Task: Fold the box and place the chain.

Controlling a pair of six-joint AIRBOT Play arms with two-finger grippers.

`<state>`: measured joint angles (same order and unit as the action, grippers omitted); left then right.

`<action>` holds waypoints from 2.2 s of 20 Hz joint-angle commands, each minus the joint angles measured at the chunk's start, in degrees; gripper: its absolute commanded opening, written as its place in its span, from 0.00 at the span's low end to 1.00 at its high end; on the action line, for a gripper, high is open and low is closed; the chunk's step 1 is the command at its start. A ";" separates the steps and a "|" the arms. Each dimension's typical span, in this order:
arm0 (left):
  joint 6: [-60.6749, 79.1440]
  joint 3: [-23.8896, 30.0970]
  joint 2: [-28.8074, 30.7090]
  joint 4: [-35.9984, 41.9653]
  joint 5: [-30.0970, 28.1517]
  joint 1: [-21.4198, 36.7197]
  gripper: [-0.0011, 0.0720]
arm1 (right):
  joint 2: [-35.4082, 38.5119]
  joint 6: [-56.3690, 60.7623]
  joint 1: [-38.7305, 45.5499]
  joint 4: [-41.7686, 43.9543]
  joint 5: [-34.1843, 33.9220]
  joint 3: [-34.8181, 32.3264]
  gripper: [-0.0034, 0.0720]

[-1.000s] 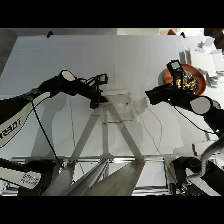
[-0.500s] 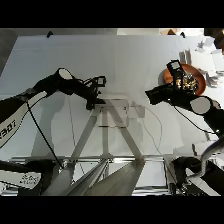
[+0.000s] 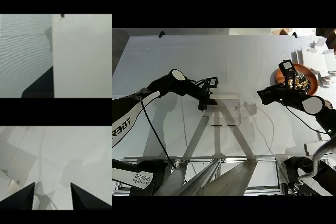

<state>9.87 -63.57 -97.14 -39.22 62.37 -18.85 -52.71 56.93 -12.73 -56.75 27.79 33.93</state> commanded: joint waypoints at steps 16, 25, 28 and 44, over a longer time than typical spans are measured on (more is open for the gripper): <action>0.00 -0.02 -0.39 -0.26 -0.37 -0.07 0.02 | 1.95 -49.88 -4.09 11.45 21.14 1.88 0.70; 0.00 -0.02 -0.39 -0.24 0.00 -0.07 0.02 | -6.05 -77.79 2.29 29.53 27.08 -5.33 1.00; 0.00 -0.02 -0.39 -0.26 0.00 -0.07 0.02 | -13.16 -88.11 2.78 32.06 27.19 -6.34 1.00; 0.00 -0.02 -0.39 -0.24 0.02 -0.07 0.02 | -21.44 -79.34 -11.06 34.97 5.73 -6.38 1.00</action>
<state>9.85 -63.61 -97.49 -39.46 62.39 -18.87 -73.45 -25.39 -22.61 -22.13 36.42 27.57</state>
